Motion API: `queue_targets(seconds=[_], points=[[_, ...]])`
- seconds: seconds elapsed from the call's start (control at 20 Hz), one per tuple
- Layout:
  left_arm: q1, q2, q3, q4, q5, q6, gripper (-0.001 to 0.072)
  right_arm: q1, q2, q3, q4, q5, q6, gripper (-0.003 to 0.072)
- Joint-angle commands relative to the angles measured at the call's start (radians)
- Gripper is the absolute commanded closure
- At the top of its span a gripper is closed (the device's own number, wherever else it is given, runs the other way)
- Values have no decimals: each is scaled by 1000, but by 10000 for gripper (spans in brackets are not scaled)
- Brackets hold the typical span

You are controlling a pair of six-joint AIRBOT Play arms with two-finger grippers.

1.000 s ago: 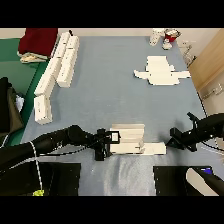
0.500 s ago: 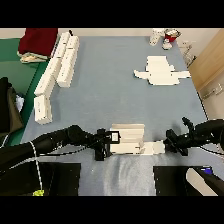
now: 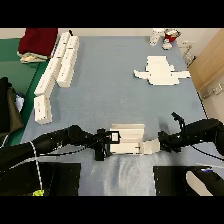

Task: Fold the box.

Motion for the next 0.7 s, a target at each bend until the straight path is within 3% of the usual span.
queue_targets(seconds=[0.0,0.2,0.25,0.3,0.65], points=[[0,0,0,0,0,0,186,49,71,6,7,23,-9,481],[0,0,0,0,0,0,186,49,159,11,13,13,-9,453],[0,0,0,0,0,0,187,49,179,14,23,5,-8,312],[0,0,0,0,0,0,187,49,193,16,32,-7,-8,228],[0,0,0,0,0,0,187,199,208,16,59,50,-2,228]])
